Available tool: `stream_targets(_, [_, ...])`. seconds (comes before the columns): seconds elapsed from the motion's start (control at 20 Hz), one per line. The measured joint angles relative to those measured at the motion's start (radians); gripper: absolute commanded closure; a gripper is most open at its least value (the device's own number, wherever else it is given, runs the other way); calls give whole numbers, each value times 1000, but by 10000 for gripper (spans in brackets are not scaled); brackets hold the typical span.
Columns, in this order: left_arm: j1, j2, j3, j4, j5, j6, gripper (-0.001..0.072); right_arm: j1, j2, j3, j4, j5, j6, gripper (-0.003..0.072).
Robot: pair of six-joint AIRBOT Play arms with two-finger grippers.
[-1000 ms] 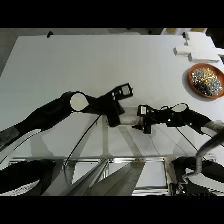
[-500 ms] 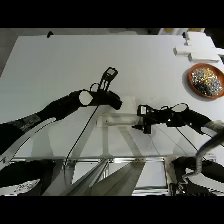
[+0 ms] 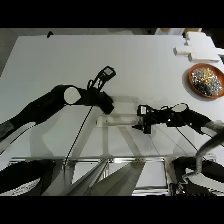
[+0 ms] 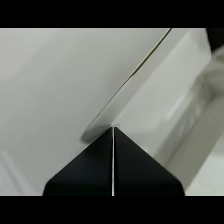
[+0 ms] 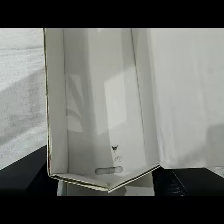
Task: Fold the box and place the chain.
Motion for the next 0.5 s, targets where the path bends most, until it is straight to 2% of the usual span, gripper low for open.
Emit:
stream_targets(0.15, [3,25,-4,104,-142,81,667,0,0,0,0,0,0,354])
stream_targets(0.35, [37,12,-48,94,-215,275,666,0,0,0,0,0,0,354])
stream_targets(0.4, [53,8,-68,78,-220,330,648,0,0,0,0,0,0,354])
stream_targets(0.45, [71,6,-87,64,-229,381,579,0,0,0,0,0,0,354])
stream_targets(0.5, [90,4,-108,45,-229,436,546,0,0,0,0,0,0,354])
